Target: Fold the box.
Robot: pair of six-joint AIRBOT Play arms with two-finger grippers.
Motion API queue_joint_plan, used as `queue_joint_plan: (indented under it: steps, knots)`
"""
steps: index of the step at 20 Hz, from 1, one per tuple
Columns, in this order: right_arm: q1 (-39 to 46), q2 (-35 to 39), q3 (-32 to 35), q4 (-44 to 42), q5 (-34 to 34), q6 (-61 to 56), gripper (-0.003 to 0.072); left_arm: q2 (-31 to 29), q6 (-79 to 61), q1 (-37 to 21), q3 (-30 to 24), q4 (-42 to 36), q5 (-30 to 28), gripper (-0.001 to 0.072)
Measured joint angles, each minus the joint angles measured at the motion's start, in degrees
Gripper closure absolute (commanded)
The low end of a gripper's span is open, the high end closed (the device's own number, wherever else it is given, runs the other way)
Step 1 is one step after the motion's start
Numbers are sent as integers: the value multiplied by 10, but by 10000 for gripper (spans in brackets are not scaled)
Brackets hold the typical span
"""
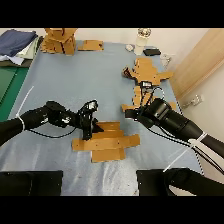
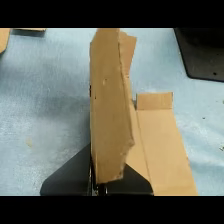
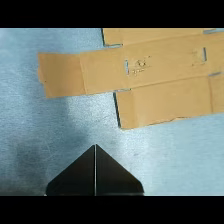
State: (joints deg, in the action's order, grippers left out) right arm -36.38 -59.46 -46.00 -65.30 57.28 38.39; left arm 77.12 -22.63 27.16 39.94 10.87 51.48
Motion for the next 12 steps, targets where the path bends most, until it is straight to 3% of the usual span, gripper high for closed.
queue_joint_plan:
  steps: [2,12]
  knots:
    - [0,0,0,-2,0,0,685,-4,4,0,0,7,-3,694]
    - [0,0,0,-7,-3,0,685,-19,11,27,-2,6,-26,698]
